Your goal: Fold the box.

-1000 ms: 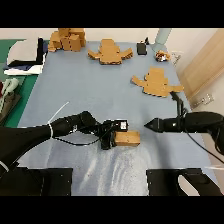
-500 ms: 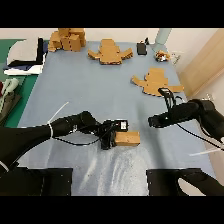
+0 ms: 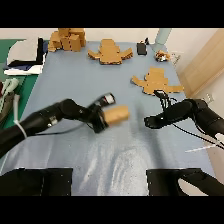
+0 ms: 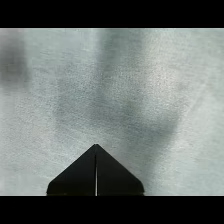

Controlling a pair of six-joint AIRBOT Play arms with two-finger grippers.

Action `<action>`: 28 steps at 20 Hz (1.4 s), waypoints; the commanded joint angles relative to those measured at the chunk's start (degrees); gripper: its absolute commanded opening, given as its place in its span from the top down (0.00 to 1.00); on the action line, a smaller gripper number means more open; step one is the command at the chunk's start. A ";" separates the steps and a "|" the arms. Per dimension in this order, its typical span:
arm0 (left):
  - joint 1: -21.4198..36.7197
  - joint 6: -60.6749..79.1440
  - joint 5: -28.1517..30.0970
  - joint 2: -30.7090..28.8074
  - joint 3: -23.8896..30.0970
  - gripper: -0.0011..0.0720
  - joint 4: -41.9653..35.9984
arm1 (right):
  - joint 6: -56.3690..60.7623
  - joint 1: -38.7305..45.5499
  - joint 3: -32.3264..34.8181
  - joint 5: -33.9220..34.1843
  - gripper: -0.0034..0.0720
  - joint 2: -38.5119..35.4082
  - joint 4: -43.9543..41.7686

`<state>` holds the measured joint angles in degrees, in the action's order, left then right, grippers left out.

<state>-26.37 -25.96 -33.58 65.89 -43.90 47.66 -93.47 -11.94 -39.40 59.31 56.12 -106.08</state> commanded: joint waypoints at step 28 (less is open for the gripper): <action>42.91 -35.15 0.79 53.31 -62.79 0.25 25.64 | 0.04 -0.07 -0.04 0.04 0.95 0.11 -0.02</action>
<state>16.29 -60.97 -33.52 118.65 -106.37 71.33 -93.43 -11.97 -39.40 59.37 56.18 -106.08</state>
